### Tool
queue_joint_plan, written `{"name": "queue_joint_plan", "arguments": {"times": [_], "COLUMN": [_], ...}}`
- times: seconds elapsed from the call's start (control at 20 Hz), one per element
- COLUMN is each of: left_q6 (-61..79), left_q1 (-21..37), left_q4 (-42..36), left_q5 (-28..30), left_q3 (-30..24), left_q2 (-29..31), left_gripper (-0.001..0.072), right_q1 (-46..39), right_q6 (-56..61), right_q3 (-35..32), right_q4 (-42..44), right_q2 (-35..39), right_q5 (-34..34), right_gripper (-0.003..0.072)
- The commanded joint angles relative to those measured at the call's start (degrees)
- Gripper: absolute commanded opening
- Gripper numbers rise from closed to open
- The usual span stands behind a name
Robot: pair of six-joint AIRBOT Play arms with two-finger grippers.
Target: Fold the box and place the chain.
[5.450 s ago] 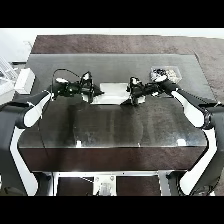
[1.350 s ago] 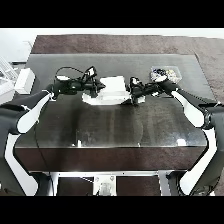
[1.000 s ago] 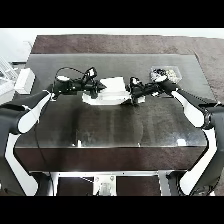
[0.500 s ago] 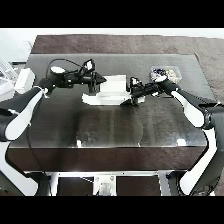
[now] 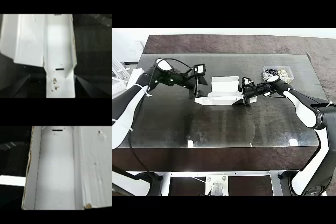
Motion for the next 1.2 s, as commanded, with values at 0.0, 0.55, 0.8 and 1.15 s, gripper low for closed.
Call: {"name": "queue_joint_plan", "arguments": {"times": [0.0,0.55,0.8,1.15], "left_q6": [-2.36,-1.95,-1.77,-0.85], "left_q1": [0.04,0.04,0.04,0.04], "left_q4": [2.93,-0.92,-2.99,-4.22], "left_q5": [-0.33,2.60,3.04,3.04], "left_q3": [-1.33,-1.55,-1.55,-1.55], "left_q2": [-0.11,-5.29,-6.38,-6.38], "left_gripper": [0.0612,0.0611,0.0434,0.0421], "right_q1": [0.00,0.00,0.00,0.00], "right_q6": [0.04,0.04,0.04,0.04], "right_q3": [0.02,0.02,0.02,0.02], "right_q4": [0.02,0.04,0.04,0.04], "right_q2": [0.00,0.00,0.00,0.00], "right_q5": [-0.02,-0.02,-0.02,-0.02], "right_gripper": [0.0582,0.0582,0.0582,0.0582]}}
